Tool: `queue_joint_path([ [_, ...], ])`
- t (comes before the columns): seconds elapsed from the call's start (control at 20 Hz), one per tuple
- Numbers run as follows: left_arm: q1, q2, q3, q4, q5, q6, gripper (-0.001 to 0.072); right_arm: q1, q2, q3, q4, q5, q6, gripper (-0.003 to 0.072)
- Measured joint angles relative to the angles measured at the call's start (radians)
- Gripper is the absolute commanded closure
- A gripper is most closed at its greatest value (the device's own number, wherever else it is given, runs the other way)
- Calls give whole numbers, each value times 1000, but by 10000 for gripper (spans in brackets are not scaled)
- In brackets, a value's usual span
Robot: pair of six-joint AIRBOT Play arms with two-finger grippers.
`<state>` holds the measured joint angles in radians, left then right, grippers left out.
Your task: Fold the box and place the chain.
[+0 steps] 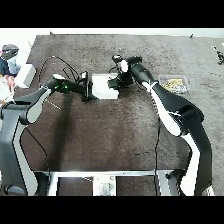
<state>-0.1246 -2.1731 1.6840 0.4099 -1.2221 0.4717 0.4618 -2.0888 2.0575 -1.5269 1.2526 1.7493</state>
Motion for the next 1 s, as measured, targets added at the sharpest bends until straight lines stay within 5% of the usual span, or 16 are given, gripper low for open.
queue_joint_path([
  [0.85, 0, 0, 0, 0, 0, 0, 432, 24, -39, -19, -58, -12, 67, 366],
  [0.9, 0, 0, 0, 0, 0, 0, 432, 28, -40, -18, -70, -11, 69, 481],
  [1.0, 0, 0, 0, 0, 0, 0, 432, 35, -41, -16, -85, -13, 76, 536],
])
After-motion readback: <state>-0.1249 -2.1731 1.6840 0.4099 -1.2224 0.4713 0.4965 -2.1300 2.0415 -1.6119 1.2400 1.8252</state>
